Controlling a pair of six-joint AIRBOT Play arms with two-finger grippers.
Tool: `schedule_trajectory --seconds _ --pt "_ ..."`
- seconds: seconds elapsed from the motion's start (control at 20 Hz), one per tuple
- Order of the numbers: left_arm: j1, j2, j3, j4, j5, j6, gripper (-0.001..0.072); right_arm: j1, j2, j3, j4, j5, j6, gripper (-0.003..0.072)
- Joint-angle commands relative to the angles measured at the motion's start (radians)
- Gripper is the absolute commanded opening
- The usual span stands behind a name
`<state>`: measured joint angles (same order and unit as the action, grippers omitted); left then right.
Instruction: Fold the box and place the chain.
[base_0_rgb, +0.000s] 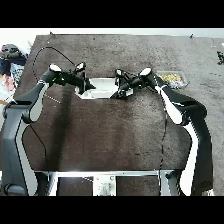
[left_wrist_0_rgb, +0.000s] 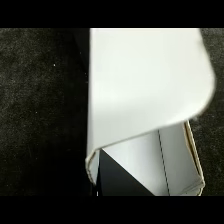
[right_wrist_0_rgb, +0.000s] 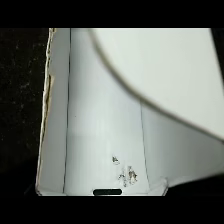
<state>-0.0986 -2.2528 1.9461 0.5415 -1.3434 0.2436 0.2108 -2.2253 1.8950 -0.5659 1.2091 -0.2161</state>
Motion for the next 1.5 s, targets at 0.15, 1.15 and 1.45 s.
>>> schedule_trajectory --seconds 0.15,1.15,1.45 --pt "0.0 0.0 0.0 0.0 0.0 0.0 0.0012 0.007 -0.003 0.001 0.001 -0.001 0.004 0.0533" --pt "0.0 -0.001 0.0 0.0 0.0 0.0 0.0012 0.008 -0.005 0.001 0.001 -0.027 0.011 0.0503" --pt "0.0 -0.001 0.0 0.0 0.0 0.001 0.0012 0.008 -0.005 0.001 0.001 -0.027 0.011 0.0504"
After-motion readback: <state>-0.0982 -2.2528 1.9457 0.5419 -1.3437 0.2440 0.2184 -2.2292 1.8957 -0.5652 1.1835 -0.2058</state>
